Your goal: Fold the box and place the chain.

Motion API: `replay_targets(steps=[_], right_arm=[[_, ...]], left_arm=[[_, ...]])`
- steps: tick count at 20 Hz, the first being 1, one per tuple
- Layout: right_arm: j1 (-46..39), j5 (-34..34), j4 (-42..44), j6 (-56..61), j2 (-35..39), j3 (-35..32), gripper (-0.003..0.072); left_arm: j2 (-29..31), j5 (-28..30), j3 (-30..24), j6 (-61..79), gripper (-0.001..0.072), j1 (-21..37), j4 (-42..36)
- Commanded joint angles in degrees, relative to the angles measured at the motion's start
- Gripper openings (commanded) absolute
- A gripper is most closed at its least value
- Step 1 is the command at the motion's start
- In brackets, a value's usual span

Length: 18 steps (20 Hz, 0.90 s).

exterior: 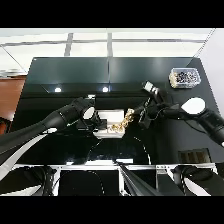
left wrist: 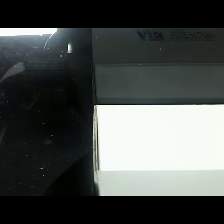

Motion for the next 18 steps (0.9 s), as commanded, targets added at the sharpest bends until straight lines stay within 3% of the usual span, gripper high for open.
replay_targets(steps=[1,5,11,14,18], right_arm=[[-0.17,11.54,3.48,11.65,1.77,7.19,0.0008],[-0.17,16.28,16.48,12.57,1.77,12.59,0.0008],[-0.15,16.15,26.45,12.85,1.77,16.22,0.0007],[0.63,15.10,20.70,17.14,0.94,16.22,0.0008],[4.79,12.76,4.28,24.39,-2.03,15.34,0.0009]], left_arm=[[0.02,-0.02,0.04,0.02,0.0029,0.00,0.00],[0.04,-0.07,0.04,0.02,0.0028,0.00,-0.02],[0.04,-0.24,0.04,0.02,0.0028,0.00,-0.04],[0.04,-0.24,0.04,0.02,0.0028,0.00,-0.04],[0.04,-0.24,0.04,0.02,0.0028,0.00,-0.02]])
